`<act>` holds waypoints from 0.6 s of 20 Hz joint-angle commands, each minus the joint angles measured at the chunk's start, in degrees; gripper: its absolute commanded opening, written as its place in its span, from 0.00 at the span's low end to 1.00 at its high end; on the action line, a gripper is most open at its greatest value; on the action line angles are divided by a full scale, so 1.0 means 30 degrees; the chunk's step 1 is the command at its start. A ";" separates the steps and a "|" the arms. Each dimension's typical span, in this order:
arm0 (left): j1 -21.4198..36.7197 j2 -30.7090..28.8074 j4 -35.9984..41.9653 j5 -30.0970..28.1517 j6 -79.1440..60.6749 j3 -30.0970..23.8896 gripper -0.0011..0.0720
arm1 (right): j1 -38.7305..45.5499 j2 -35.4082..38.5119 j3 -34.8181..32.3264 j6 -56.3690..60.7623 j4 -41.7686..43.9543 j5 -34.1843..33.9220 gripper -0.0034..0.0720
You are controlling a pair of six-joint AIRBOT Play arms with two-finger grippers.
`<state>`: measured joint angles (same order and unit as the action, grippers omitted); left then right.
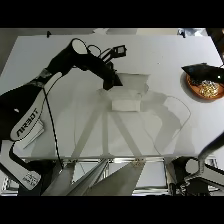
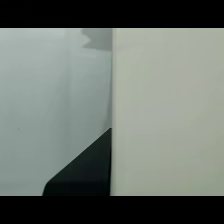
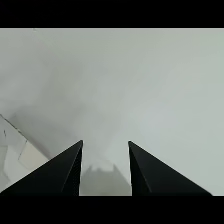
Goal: Fold the box and place the chain.
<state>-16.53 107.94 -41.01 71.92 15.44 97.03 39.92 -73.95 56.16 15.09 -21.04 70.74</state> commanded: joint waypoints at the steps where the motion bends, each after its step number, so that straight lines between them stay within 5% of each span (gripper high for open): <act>1: -0.0153 0.1661 0.0233 -0.1712 -0.0816 -0.0022 0.02 | -0.0474 0.0066 0.0007 0.0015 -0.2062 -0.1231 0.46; 12: -0.0153 0.3614 0.1027 -0.2477 -0.1712 -0.0022 0.03 | -0.0707 0.0044 0.0007 0.0015 -0.2543 -0.2718 0.43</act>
<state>-16.97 117.80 -37.95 64.77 10.68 97.01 37.87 -73.82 56.16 15.11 -28.34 63.24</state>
